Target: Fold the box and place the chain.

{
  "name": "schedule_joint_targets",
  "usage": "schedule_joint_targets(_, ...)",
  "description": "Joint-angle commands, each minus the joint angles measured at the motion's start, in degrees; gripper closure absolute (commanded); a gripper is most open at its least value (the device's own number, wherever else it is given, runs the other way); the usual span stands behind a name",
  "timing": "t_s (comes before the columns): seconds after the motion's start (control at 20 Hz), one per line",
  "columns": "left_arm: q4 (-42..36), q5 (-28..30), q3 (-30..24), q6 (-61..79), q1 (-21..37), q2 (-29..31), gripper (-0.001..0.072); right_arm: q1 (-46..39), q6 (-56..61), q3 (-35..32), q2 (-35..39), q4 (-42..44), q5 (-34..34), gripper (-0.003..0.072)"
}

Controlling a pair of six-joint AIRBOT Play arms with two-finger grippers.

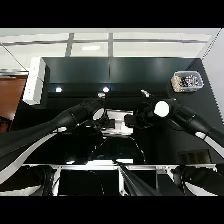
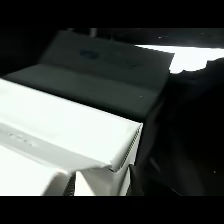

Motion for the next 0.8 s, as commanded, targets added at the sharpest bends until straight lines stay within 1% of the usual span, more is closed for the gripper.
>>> schedule_joint_targets(0.0,0.00,0.00,0.07,0.02,0.00,0.02,0.0680,4.33,11.67,3.54,-2.58,-11.45,2.84,0.0335)
schedule_joint_targets(0.2,0.02,0.00,0.07,0.02,0.00,0.02,0.0680,9.20,20.26,7.21,-5.51,-20.74,8.13,0.0336)
schedule_joint_targets(0.35,0.00,-0.02,0.07,0.02,0.00,0.02,0.0680,11.63,25.81,7.67,-6.14,-24.30,8.41,0.0337)
schedule_joint_targets(0.65,0.02,-0.09,0.07,0.02,0.00,0.02,0.0680,11.76,27.04,8.09,-8.90,-22.75,9.05,0.0338)
schedule_joint_targets(0.7,0.02,-0.15,0.07,0.02,0.00,0.02,0.0680,11.80,27.04,8.37,-9.33,-22.67,9.16,0.0356)
schedule_joint_targets(0.75,0.02,-0.15,0.07,0.02,0.00,0.02,0.0680,11.87,27.08,8.52,-9.68,-22.53,9.16,0.0356)
